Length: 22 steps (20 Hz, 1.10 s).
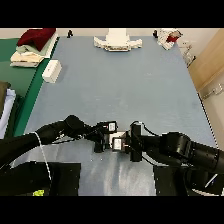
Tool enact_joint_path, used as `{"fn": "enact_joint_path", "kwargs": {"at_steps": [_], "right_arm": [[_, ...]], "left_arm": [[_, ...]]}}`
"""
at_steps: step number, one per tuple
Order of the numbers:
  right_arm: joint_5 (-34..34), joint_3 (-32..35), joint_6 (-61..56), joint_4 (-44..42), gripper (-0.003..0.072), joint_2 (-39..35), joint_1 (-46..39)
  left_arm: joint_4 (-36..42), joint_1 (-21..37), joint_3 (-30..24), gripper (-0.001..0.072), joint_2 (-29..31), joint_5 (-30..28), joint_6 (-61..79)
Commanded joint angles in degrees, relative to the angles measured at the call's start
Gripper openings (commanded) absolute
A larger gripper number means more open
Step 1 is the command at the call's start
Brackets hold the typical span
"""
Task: Fold the box.
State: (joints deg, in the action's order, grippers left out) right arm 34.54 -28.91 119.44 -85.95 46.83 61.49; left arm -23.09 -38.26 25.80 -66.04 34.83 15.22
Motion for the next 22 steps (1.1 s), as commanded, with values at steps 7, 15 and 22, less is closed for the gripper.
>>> {"fn": "enact_joint_path", "kwargs": {"at_steps": [7, 15, 22], "right_arm": [[-1.1, -0.1, 0.2, 1.1, 0.0339, 0.0, 0.3], [-1.7, -0.1, -0.2, 7.5, 0.0346, -2.4, 1.1], [-2.6, -0.4, -0.5, 6.6, 0.0281, -2.1, 1.1]], "left_arm": [[-0.1, 0.0, 0.0, 0.0476, 0.0, 0.2, 0.2], [0.0, 0.0, 0.0, 0.0476, 0.0, 0.2, 0.2], [0.0, 0.0, 0.0, 0.0476, 0.0, 0.2, 0.2]]}}
